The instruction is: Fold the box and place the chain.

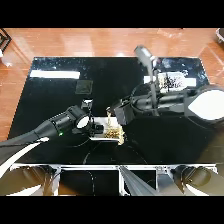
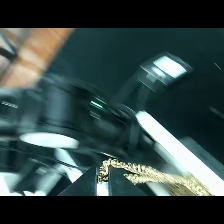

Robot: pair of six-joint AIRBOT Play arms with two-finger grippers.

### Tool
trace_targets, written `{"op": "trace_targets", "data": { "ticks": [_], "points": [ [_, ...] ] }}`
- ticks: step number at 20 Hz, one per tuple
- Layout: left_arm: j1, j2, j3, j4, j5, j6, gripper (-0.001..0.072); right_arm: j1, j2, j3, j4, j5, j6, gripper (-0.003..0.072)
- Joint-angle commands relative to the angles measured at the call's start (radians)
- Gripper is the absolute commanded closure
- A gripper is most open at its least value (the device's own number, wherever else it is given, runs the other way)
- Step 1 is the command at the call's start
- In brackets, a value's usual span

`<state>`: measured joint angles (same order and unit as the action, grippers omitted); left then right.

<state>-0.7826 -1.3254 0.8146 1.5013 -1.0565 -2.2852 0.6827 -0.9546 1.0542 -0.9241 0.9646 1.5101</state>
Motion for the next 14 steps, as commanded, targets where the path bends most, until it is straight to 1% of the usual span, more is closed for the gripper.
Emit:
{"op": "trace_targets", "data": {
  "ticks": [1, 3, 6, 7, 8, 9, 11, 12, 14],
  "points": [
    [0.000, 0.000, 0.001, 0.000, 0.001, 0.000, 0.0680, 0.010, -0.022, -0.091, -0.073, -0.003, 0.000, 0.0655],
    [-0.001, 0.000, 0.001, 0.000, 0.001, 0.000, 0.0680, 0.013, -0.027, -0.148, -0.074, -0.016, -0.006, 0.0654],
    [-0.001, 0.000, 0.001, 0.000, -0.001, 0.000, 0.0680, 0.013, -0.035, -0.200, -0.074, -0.077, -0.007, 0.0652],
    [-0.001, 0.000, 0.001, 0.000, -0.001, 0.000, 0.0680, 0.013, -0.035, -0.200, -0.076, -0.081, -0.008, 0.0502],
    [-0.001, 0.000, 0.001, 0.000, 0.000, 0.000, 0.0680, 0.006, -0.035, -0.197, -0.076, -0.072, -0.024, 0.0176],
    [-0.001, 0.000, 0.001, 0.000, 0.000, 0.000, 0.0680, -0.007, -0.031, -0.195, -0.076, -0.048, -0.051, 0.0012],
    [-0.001, 0.000, 0.001, 0.000, -0.002, 0.000, 0.0680, -0.062, -0.001, -0.195, -0.097, 0.014, -0.103, 0.0013],
    [-0.001, 0.000, 0.001, -0.001, -0.003, 0.000, 0.0680, -0.096, 0.024, -0.195, -0.135, 0.046, -0.124, 0.0013],
    [-0.001, 0.000, 0.001, -0.001, -0.003, 0.000, 0.0680, -0.156, 0.066, -0.199, -0.286, 0.147, -0.211, 0.0012]
  ]
}}
